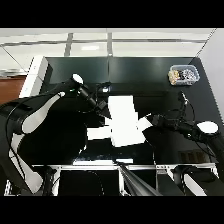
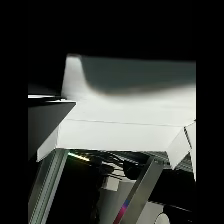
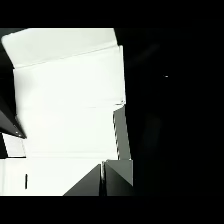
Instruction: Fold the box and place the chain.
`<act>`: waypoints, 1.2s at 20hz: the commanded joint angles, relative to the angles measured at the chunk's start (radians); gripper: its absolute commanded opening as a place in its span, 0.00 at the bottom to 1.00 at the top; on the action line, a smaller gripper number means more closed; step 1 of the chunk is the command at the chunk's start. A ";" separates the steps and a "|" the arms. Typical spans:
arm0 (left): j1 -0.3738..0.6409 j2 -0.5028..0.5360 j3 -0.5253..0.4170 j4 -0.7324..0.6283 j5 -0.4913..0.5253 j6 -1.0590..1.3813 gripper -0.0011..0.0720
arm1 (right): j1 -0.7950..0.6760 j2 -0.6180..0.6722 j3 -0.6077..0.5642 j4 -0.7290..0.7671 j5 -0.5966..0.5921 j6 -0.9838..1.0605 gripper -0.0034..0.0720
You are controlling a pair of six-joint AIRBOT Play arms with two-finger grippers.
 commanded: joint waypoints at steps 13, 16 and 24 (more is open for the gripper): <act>0.017 0.380 -0.262 -0.037 0.196 0.385 0.04 | -0.054 0.002 0.325 -0.660 0.375 0.045 0.92; -0.007 0.603 -0.502 -0.054 0.522 0.710 0.05 | -0.053 0.002 0.356 -0.801 0.381 0.045 0.92; -0.101 0.594 -0.576 0.012 0.728 1.079 0.05 | -0.050 0.002 0.355 -0.670 0.322 -0.122 0.92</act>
